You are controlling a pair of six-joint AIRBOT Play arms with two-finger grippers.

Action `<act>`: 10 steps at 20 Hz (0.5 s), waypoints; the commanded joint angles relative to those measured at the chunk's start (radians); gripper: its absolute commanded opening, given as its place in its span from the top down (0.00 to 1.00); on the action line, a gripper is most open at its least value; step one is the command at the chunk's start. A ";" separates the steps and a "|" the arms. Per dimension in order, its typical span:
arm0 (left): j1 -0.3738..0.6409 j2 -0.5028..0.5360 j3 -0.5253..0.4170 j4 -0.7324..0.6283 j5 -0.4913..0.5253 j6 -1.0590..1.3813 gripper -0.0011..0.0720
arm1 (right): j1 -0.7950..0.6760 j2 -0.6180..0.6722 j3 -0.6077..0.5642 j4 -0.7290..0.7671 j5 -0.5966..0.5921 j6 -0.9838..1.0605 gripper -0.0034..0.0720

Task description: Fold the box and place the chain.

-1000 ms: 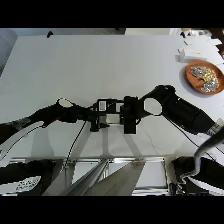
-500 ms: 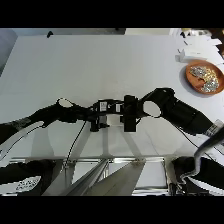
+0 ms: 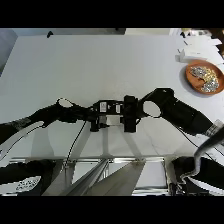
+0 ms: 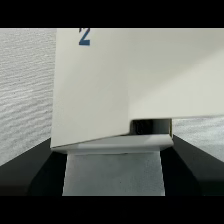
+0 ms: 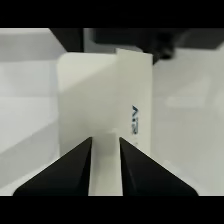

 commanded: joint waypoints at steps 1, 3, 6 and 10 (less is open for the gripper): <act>0.000 0.001 0.000 0.000 0.000 0.000 0.68 | 0.005 0.000 -0.001 -0.008 -0.010 -0.007 0.55; 0.000 0.001 0.000 0.000 0.000 0.000 0.68 | 0.004 0.000 -0.003 -0.010 -0.012 -0.006 0.55; 0.000 0.001 0.000 0.000 0.000 0.000 0.68 | 0.004 0.000 -0.028 -0.019 -0.042 -0.006 0.56; 0.000 0.001 0.000 0.000 0.000 0.000 0.68 | 0.004 0.000 -0.047 -0.034 -0.063 0.001 0.57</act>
